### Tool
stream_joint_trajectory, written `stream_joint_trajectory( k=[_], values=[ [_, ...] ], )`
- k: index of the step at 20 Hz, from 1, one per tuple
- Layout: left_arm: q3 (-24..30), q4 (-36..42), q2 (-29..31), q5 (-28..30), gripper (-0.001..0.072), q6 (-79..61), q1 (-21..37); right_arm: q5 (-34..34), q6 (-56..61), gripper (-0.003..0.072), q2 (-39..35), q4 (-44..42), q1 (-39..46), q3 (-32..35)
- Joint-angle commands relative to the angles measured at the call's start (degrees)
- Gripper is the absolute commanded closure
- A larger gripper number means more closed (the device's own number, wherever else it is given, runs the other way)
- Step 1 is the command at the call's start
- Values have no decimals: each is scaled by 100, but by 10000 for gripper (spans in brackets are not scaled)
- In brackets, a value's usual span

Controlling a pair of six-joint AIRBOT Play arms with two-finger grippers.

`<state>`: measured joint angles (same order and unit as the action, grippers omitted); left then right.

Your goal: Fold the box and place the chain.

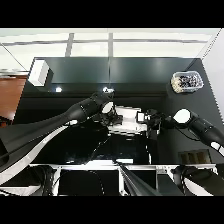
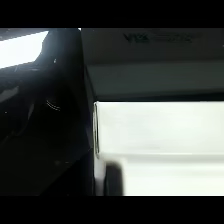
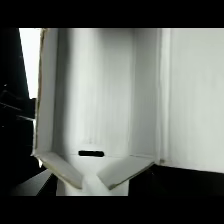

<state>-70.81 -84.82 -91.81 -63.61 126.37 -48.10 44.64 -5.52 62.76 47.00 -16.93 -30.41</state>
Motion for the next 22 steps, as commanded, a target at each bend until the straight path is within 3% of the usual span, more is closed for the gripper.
stream_joint_trajectory(
  k=[1, 2, 3, 5, 6, 7, 14, 19, 20, 21, 22],
  values=[
    [0, -2, 0, 15, 684, 7, 0, 22, 35, 57, -28, -66, 0, -2],
    [0, -2, 0, 13, 685, 7, 0, 22, 26, 109, -28, -190, -4, -2],
    [0, 0, 0, 15, 684, 7, 0, 24, 35, 260, -28, -293, -15, -2],
    [0, -2, 0, 13, 684, 7, 2, 61, 39, 285, -26, -487, -59, 0],
    [0, 0, 0, 13, 684, 7, 2, 103, 63, 536, -26, -551, -72, 0],
    [0, 0, 0, 13, 684, 7, 0, 146, 63, 621, -22, -634, -72, 4],
    [0, -11, -2, 13, 684, 7, 7, -7, 83, 620, 175, -1952, -70, 96],
    [0, 0, 0, 13, 684, 7, 7, -186, 385, 611, 382, -1930, -70, 96],
    [0, 0, 0, 11, 684, 7, 7, -188, 494, 383, 382, -1930, -70, 96],
    [0, 0, 0, 13, 684, 9, 7, -177, 542, 396, 382, -1891, -70, 96],
    [0, 0, 0, 13, 684, 9, 7, -181, 680, 551, 382, -1744, -70, 96]
  ],
)
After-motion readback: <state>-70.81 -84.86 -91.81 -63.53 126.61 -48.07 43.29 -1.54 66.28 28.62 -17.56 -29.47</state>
